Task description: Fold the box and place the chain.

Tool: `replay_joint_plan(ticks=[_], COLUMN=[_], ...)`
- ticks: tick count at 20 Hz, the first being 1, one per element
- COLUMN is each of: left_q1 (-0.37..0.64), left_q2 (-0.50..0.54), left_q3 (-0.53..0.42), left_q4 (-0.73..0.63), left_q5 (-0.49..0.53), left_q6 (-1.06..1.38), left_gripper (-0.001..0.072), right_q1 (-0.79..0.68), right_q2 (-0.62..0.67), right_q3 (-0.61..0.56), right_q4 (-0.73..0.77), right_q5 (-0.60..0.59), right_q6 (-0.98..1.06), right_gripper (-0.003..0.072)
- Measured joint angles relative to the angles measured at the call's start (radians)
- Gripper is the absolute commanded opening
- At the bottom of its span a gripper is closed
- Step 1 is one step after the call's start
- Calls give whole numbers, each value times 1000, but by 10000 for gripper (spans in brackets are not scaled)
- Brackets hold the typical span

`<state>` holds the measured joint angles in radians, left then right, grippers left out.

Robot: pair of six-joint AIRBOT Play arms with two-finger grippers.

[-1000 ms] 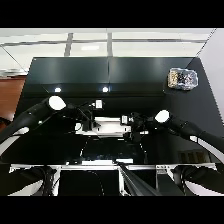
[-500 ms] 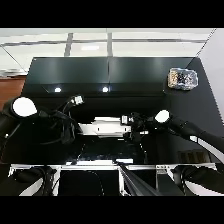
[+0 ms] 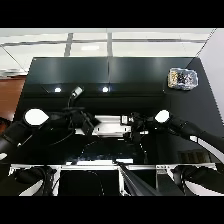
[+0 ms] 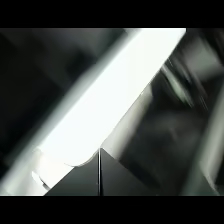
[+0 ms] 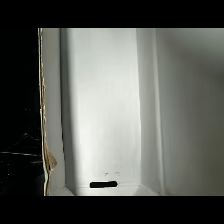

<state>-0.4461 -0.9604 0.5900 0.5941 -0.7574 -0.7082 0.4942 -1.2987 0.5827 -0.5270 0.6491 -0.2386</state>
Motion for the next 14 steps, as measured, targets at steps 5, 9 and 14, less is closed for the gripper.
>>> replay_joint_plan(ticks=[5, 9, 14], left_q1=[-7, -8, -6], left_q2=[-165, -297, -377], left_q3=[100, 160, 187], left_q4=[68, 134, 156], left_q5=[114, 58, -28], left_q6=[41, 47, 49], left_gripper=[28, 28, 28], right_q1=[0, 0, 0], right_q2=[0, 0, 0], right_q3=[0, 0, 0], right_q4=[0, 1, 2], right_q5=[0, 0, 1], right_q6=[0, 0, 0], right_gripper=[132, 131, 131])
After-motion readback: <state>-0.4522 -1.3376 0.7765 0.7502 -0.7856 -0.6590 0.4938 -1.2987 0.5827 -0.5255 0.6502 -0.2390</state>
